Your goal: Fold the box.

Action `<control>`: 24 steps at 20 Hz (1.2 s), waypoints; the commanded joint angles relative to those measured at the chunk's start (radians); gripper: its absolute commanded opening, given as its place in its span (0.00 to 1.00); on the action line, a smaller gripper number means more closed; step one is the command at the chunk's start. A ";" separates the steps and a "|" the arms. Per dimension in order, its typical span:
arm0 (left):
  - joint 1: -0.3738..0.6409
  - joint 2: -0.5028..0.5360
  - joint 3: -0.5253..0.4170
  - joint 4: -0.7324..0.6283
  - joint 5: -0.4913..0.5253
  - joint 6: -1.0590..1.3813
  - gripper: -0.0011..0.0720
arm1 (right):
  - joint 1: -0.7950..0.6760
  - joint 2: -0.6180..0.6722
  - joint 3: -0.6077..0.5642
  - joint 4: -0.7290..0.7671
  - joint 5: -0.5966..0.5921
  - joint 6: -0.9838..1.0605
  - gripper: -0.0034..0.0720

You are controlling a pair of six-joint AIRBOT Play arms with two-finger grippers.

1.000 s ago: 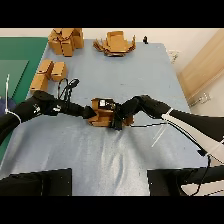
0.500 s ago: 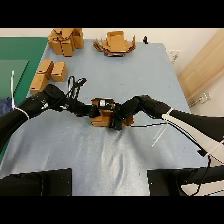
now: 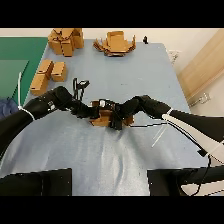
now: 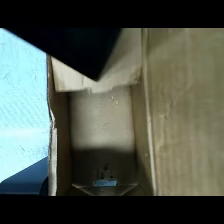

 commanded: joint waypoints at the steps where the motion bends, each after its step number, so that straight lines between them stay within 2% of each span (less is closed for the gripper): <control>1: -0.077 -0.002 0.018 0.167 0.059 -0.177 0.73 | 0.000 -0.001 0.001 0.002 0.016 -0.004 0.85; 4: -0.130 -0.034 0.059 0.319 0.039 -0.329 0.73 | 0.000 -0.001 0.001 0.002 0.018 -0.004 0.85; 7: -0.156 -0.068 0.091 0.380 0.005 -0.407 0.73 | 0.000 -0.001 0.001 0.002 0.019 -0.004 0.85; 8: -0.156 -0.071 0.091 0.385 0.005 -0.410 0.49 | 0.000 -0.001 0.001 0.002 0.019 -0.004 0.85; 9: -0.156 -0.072 0.091 0.386 0.005 -0.410 0.34 | 0.000 -0.001 0.001 0.002 0.018 -0.004 0.85; 16: -0.156 -0.112 0.091 0.395 0.001 -0.429 0.33 | 0.000 -0.001 0.001 0.002 0.019 -0.004 0.85; 17: -0.156 -0.116 0.091 0.396 0.004 -0.427 0.03 | 0.000 -0.001 0.001 0.002 0.019 -0.004 0.85; 23: -0.156 -0.116 0.091 0.354 0.011 -0.418 0.04 | 0.000 -0.001 0.001 0.002 0.019 -0.004 0.85; 24: -0.156 -0.116 0.091 0.354 0.010 -0.418 0.18 | 0.000 -0.001 0.001 0.002 0.018 -0.004 0.85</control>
